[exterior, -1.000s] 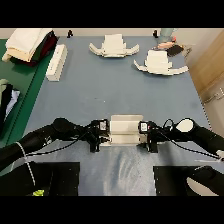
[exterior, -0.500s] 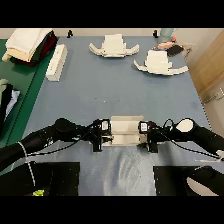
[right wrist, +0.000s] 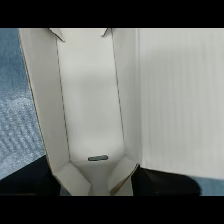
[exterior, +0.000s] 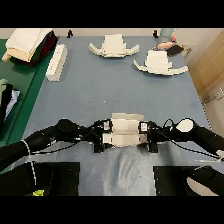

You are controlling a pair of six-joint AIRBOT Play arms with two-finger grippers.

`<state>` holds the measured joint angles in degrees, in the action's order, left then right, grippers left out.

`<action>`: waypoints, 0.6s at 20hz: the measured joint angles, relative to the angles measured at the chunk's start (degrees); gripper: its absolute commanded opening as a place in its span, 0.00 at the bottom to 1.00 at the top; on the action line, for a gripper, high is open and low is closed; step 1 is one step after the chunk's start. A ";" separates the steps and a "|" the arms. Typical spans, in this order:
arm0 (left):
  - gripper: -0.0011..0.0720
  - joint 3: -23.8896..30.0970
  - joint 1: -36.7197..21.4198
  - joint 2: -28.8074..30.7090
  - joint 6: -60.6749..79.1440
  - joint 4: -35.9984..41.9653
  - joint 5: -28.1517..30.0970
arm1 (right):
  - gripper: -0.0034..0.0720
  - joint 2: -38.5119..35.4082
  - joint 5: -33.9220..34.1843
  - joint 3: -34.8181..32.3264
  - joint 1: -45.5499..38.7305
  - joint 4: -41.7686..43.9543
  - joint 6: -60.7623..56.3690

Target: Fold the box.

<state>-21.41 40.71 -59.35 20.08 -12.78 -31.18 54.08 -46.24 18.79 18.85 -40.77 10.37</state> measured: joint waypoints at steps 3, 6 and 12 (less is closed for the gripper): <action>0.97 0.00 0.00 -0.13 0.00 0.09 0.13 | 0.72 0.00 0.00 0.00 0.00 0.00 0.00; 0.12 0.04 0.02 -0.24 -0.15 -0.11 0.48 | 0.72 0.00 0.00 0.00 -0.02 0.00 -0.02; 0.04 0.04 0.07 2.38 -6.69 -5.07 1.40 | 0.72 0.00 0.15 0.00 0.00 0.09 -0.09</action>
